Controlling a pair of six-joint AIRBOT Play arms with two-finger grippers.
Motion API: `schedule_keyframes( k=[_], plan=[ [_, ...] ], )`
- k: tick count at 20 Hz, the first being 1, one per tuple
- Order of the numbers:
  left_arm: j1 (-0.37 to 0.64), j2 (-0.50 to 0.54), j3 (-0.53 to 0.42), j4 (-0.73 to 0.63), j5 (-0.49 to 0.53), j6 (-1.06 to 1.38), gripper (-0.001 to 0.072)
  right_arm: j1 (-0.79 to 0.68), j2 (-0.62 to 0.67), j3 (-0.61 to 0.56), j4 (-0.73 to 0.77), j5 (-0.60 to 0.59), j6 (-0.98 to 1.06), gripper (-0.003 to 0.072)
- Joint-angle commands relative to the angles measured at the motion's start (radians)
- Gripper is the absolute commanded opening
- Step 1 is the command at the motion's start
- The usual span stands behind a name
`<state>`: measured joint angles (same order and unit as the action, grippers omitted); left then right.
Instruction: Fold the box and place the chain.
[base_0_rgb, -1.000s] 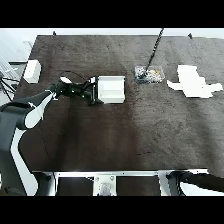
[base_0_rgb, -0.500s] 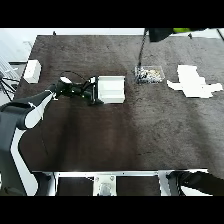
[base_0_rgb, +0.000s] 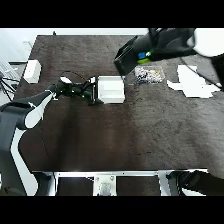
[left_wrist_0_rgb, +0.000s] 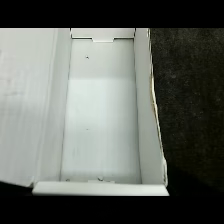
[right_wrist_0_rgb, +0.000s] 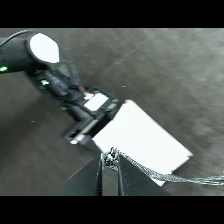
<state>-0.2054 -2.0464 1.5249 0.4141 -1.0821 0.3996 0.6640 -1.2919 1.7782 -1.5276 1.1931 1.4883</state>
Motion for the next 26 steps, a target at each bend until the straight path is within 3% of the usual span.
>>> schedule_keyframes(
  k=[1,6,9,13,16,17,18,19,22,26],
  plan=[
    [0.001,0.0,0.0,0.0,0.0,0.0,0.035,0.01,-0.003,-0.133,0.076,-0.171,0.003,-0.0003],
    [0.001,0.0,0.0,0.0,0.0,0.0,0.035,0.006,-0.065,-0.329,0.138,-0.461,0.003,-0.0004],
    [0.001,0.0,0.0,0.0,0.0,0.0,0.035,-0.025,-0.175,-0.427,0.151,-0.659,0.004,-0.0003],
    [0.001,0.0,0.0,0.0,0.0,0.0,0.035,-0.106,-0.364,-0.436,0.219,-0.699,0.003,-0.0005],
    [0.001,0.0,0.0,0.0,0.0,0.0,0.035,-0.134,-0.419,-0.436,0.239,-0.709,0.002,-0.0001],
    [0.001,0.0,0.0,0.0,0.0,0.0,0.035,-0.138,-0.417,-0.436,0.238,-0.694,0.002,0.0098],
    [0.001,0.0,0.0,0.0,0.0,0.0,0.035,-0.146,-0.409,-0.434,0.238,-0.679,0.002,0.0367],
    [0.001,0.0,0.0,0.0,0.0,0.0,0.035,-0.153,-0.392,-0.434,0.237,-0.651,-0.006,0.0475],
    [0.001,0.0,0.0,0.0,0.0,0.0,0.035,-0.185,-0.298,-0.434,0.23,-0.54,-0.035,0.0446],
    [0.001,0.0,0.0,0.0,0.0,0.0,0.035,-0.283,-0.232,-0.435,0.199,-0.52,-0.027,0.0448]
  ],
)
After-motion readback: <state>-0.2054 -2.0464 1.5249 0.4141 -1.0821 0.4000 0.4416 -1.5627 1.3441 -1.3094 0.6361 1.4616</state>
